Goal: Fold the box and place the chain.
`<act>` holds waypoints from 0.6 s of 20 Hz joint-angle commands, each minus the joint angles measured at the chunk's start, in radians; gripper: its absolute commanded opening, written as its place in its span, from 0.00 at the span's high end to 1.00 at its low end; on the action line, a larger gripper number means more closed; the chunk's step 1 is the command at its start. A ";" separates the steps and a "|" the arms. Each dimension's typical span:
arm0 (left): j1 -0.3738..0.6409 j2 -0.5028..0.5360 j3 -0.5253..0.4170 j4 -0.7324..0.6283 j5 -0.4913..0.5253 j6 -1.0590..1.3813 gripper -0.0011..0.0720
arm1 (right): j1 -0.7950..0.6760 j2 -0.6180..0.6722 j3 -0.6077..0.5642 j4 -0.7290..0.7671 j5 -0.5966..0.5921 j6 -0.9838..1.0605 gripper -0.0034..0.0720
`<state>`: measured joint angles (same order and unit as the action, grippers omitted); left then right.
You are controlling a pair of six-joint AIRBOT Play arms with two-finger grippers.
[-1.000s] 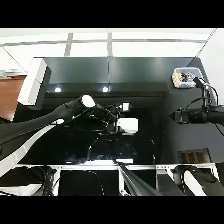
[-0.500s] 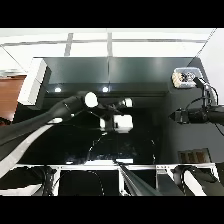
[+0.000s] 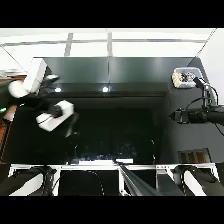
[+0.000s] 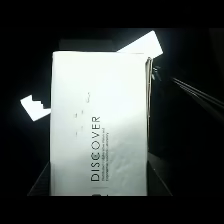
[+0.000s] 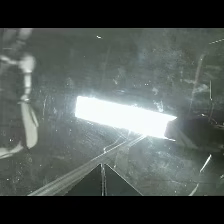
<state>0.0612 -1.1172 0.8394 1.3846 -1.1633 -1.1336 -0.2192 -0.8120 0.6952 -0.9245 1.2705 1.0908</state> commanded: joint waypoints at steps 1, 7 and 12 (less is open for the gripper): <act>0.403 0.097 -0.130 0.037 -0.003 -0.044 0.58 | -0.001 0.000 -0.002 0.000 -0.014 0.000 0.93; 0.708 0.085 -0.115 0.035 0.178 -0.018 0.58 | -0.001 0.000 -0.002 0.010 -0.043 0.007 0.93; 0.674 0.037 -0.114 -0.188 0.351 0.299 0.59 | -0.001 0.000 -0.002 0.010 -0.045 0.064 0.93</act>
<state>0.7265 -1.0580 0.7265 1.3437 -0.9276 -1.0183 -0.2192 -0.8124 0.6941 -0.9161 1.2293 1.1244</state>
